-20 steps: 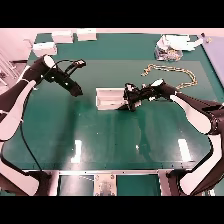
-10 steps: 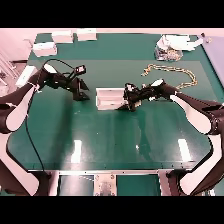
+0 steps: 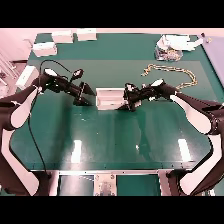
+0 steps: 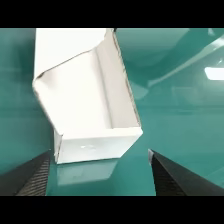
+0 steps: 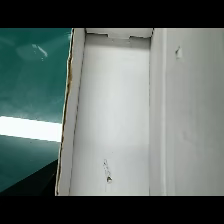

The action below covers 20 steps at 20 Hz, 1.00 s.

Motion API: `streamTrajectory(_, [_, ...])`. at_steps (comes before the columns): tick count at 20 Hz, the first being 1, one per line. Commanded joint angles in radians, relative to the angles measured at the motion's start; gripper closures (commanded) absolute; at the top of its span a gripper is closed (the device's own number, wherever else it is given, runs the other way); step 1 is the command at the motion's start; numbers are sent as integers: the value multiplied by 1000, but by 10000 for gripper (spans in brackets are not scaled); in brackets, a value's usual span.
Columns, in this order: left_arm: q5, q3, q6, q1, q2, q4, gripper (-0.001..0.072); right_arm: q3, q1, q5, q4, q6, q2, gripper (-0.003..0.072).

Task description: Fold the box and place the chain.

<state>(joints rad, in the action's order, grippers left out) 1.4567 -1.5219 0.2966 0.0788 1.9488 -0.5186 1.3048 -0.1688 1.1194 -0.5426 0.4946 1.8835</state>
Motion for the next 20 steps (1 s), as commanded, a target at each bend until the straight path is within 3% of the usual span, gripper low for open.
streamTrajectory(1, [10,37,27,1,4,11,-11,0,-1,0,0,0,-1,208])
streamTrajectory(11, [-118,71,53,33,5,32,-11,0,-1,0,0,0,-1,208])
streamTrajectory(20, [-148,95,52,41,19,56,-11,0,-1,0,0,0,-1,208])
